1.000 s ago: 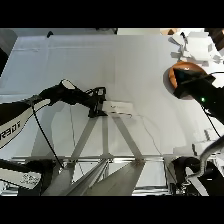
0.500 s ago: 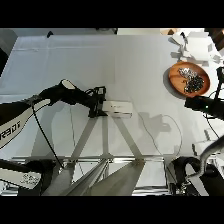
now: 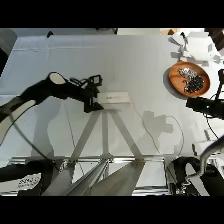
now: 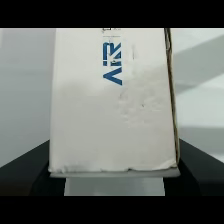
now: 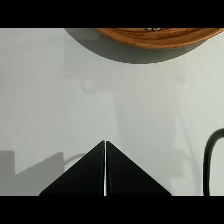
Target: Fold the box and place the chain.
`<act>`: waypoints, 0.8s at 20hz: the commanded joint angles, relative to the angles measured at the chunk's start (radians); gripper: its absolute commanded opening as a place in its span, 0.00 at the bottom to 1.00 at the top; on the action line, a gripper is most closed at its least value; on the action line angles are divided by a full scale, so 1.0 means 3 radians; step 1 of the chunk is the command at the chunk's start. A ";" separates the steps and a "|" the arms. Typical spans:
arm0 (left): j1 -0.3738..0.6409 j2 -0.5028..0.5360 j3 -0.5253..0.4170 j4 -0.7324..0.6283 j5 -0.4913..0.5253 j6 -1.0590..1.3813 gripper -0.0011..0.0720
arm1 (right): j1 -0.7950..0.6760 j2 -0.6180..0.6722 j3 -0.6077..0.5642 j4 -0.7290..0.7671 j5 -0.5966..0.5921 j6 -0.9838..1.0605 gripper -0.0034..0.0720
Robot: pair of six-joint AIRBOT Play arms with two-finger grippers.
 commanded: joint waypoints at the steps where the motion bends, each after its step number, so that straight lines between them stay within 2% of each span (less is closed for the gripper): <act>1: 0.0153 0.0614 0.0001 0.1275 0.0083 -0.1286 0.02 | -0.0003 -0.0003 0.0001 0.0127 0.0006 0.0009 0.06; 4: 0.0430 0.1091 0.0001 0.2469 0.0106 -0.2516 0.02 | -0.0003 -0.0003 0.0000 0.0131 0.0006 0.0009 0.06; 6: 0.0749 0.1324 0.0001 0.2692 0.0277 -0.2962 0.02 | -0.0003 -0.0003 0.0001 0.0131 0.0006 0.0009 0.06; 8: 0.1170 0.1475 0.0000 0.2397 0.0647 -0.3179 0.02 | -0.0003 -0.0003 0.0001 0.0148 0.0006 0.0009 0.06; 11: 0.1816 0.1472 -0.0050 0.1155 0.1162 -0.3192 0.02 | -0.0003 -0.0003 0.0001 0.0151 0.0004 0.0009 0.06; 13: 0.1999 0.1471 -0.0361 0.0551 0.1607 -0.2986 0.02 | -0.0003 -0.0003 0.0001 0.0149 0.0004 0.0008 0.06; 16: 0.1960 0.1446 -0.0993 0.0576 0.2084 -0.2759 0.02 | -0.0003 -0.0003 0.0001 0.0150 0.0004 0.0008 0.06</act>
